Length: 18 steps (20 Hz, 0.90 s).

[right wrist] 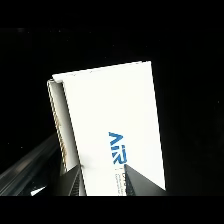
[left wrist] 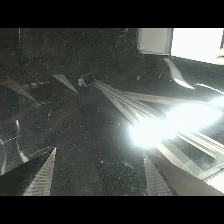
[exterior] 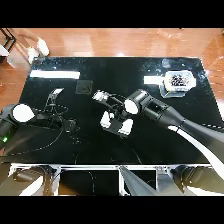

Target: Fold the box and place the chain.

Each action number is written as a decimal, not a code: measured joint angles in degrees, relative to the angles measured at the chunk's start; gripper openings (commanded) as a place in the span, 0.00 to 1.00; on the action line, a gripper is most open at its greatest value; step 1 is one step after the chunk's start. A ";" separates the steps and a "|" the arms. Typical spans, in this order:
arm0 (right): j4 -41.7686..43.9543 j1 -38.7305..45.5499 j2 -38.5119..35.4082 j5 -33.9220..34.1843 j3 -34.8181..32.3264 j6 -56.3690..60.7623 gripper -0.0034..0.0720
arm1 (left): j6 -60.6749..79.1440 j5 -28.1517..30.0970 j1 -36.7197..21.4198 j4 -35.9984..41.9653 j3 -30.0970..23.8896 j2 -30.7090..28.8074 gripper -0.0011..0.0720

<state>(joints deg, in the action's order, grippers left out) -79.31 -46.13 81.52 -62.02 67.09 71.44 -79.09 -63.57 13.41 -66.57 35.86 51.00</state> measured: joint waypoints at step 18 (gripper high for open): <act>38.99 10.86 -22.58 24.15 -28.96 28.02 0.07 | 0.02 -1.53 0.00 -0.02 0.00 0.09 0.90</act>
